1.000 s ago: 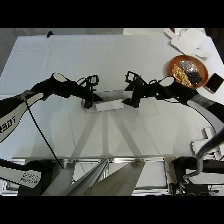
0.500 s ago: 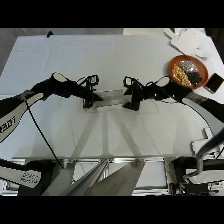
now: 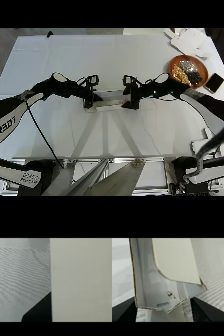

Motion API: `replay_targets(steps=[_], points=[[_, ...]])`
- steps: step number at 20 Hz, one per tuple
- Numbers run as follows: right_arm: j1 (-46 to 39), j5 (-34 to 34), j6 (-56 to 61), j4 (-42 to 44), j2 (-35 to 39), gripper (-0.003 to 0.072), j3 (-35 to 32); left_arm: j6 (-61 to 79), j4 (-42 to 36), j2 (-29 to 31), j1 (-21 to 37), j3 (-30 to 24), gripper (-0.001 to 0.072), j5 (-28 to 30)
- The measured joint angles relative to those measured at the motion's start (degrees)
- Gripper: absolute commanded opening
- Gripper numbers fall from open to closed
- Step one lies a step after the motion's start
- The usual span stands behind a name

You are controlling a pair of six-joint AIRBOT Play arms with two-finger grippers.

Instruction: Fold the box and place the chain.

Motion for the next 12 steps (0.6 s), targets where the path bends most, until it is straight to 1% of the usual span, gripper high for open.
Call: replay_targets(steps=[5,12], points=[[0.0,2.5,0.6,-0.2,-2.5,0.0693,0.8,0.0,0.0,0.0,0.0,0.0,0.0012,0.0],[0.6,3.5,-0.8,1.3,-3.2,0.0693,1.0,0.0,0.0,0.0,0.0,0.0,0.0012,0.0]])
